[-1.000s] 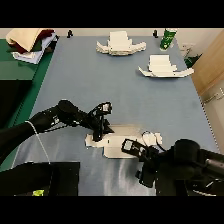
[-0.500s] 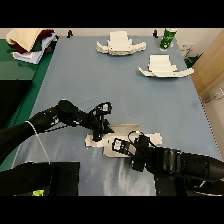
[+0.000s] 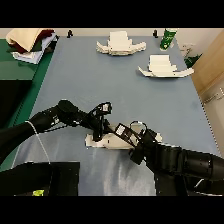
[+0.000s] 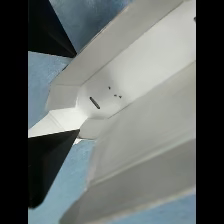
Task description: Fold the box.
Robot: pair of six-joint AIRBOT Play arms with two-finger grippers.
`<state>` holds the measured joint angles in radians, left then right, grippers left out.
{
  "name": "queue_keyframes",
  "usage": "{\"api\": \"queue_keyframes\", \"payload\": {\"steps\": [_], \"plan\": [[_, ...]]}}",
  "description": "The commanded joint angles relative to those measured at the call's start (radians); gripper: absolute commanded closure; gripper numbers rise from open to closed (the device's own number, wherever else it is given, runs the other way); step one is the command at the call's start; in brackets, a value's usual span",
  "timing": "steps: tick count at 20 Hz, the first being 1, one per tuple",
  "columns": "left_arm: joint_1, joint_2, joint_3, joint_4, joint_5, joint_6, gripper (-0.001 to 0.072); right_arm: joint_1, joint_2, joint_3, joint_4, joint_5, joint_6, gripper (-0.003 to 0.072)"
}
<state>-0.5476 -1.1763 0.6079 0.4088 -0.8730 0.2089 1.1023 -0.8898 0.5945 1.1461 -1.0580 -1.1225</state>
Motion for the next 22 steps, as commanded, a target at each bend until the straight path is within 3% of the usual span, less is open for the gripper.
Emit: {"api": "queue_keyframes", "payload": {"steps": [1,6,9,11,13,15,17,22], "plan": [[-0.001,-0.001,0.000,0.000,0.000,0.000,0.0696,0.000,0.000,0.010,-0.026,-0.072,0.082,-0.0034],[-0.001,-0.001,0.000,0.000,0.000,0.000,0.0696,-0.093,0.029,-0.016,-0.023,0.034,-0.068,-0.0033],[-0.001,-0.001,0.000,0.000,0.000,0.000,0.0696,-0.223,0.111,-0.071,0.055,0.143,-0.266,-0.0034],[-0.001,-0.001,0.000,0.000,0.000,0.000,0.0696,-0.349,0.154,-0.105,0.202,0.227,-0.517,-0.0034],[-0.001,-0.001,0.000,0.000,0.000,0.000,0.0696,-0.502,0.158,-0.124,0.467,0.267,-0.885,-0.0033],[-0.001,-0.001,0.000,0.000,0.000,0.000,0.0696,-0.647,0.138,-0.130,0.775,0.251,-1.285,-0.0034],[-0.001,-0.001,0.000,0.000,0.000,0.000,0.0696,-0.753,0.116,-0.130,0.974,0.223,-1.559,-0.0034],[-0.001,-0.001,0.000,0.000,0.000,0.000,0.0696,-0.810,0.020,-0.131,1.034,0.194,-1.684,-0.0034]]}}
